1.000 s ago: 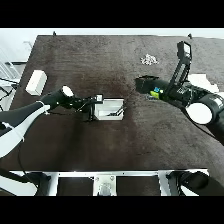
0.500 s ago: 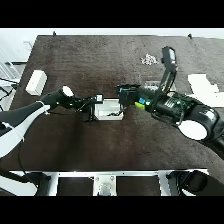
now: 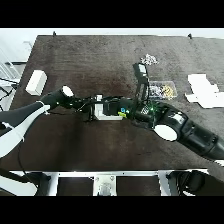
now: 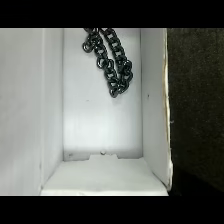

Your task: Fold the box and place the chain.

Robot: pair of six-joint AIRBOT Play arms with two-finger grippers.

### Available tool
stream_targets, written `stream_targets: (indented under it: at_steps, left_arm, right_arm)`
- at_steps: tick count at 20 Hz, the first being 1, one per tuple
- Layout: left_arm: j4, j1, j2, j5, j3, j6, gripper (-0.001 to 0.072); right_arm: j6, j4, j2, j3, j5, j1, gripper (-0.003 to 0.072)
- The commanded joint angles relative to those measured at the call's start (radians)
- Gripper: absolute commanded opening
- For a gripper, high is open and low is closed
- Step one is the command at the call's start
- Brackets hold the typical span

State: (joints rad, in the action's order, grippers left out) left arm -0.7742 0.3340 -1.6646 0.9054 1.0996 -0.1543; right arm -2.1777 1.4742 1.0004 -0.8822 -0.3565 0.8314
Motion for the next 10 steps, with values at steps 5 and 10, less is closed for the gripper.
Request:
stream_targets:
  at_steps: [5, 10]
  left_arm:
    - [0.000, 0.000, 0.000, 0.000, 0.000, 0.000, 0.0475]
    - [0.000, 0.000, 0.000, 0.000, 0.000, 0.000, 0.0475]
  right_arm:
    - [-0.014, 0.001, 0.150, 0.052, 0.071, 0.008, 0.0009]
    - [-0.010, 0.029, 0.182, 0.052, 0.071, -0.030, 0.0347]
